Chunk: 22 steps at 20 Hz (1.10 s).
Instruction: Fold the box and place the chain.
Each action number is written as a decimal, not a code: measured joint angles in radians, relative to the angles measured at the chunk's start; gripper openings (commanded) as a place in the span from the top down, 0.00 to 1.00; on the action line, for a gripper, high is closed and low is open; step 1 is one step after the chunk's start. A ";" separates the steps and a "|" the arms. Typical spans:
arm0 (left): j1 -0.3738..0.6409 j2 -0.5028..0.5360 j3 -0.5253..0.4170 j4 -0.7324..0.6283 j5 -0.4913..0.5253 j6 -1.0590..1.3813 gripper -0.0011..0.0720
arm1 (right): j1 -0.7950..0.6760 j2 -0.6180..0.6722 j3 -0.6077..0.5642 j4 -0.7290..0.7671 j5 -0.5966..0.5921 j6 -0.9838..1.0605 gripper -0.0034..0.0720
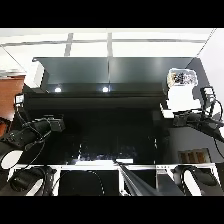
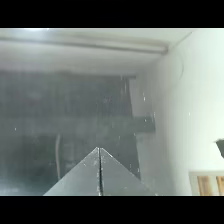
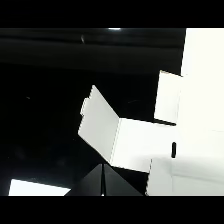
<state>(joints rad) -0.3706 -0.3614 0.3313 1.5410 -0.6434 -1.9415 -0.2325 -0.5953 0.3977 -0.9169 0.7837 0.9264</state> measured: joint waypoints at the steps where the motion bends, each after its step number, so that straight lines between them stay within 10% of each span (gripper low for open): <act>1: 0.000 0.000 0.000 0.003 0.012 0.001 0.95 | 0.000 0.000 0.000 0.000 0.000 0.000 0.94; 7: 0.000 -0.030 -0.016 0.027 0.163 0.004 0.94 | 0.000 -0.002 0.000 0.155 -0.103 0.000 0.94; 8: 0.000 -0.050 -0.021 0.032 0.193 0.004 0.75 | 0.000 -0.005 0.000 0.206 -0.152 0.000 0.94; 10: 0.000 -0.095 -0.025 0.024 0.261 -0.004 0.01 | 0.000 -0.011 0.000 0.291 -0.251 0.000 0.88; 12: -0.003 -0.133 -0.027 -0.020 0.315 -0.016 0.01 | 0.000 -0.016 0.000 0.343 -0.306 0.000 0.06; 16: -0.005 -0.168 -0.025 -0.046 0.332 -0.020 0.01 | 0.000 -0.047 0.000 0.388 -0.294 -0.002 0.00; 22: 0.096 -0.236 0.006 0.013 0.069 -0.022 0.01 | -0.007 -0.253 0.150 0.219 -0.205 0.153 0.00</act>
<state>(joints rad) -0.2749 -0.5972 0.3378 1.5543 -0.5747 -1.9636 -0.2394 -0.8486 0.5480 -0.6979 0.5785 1.0794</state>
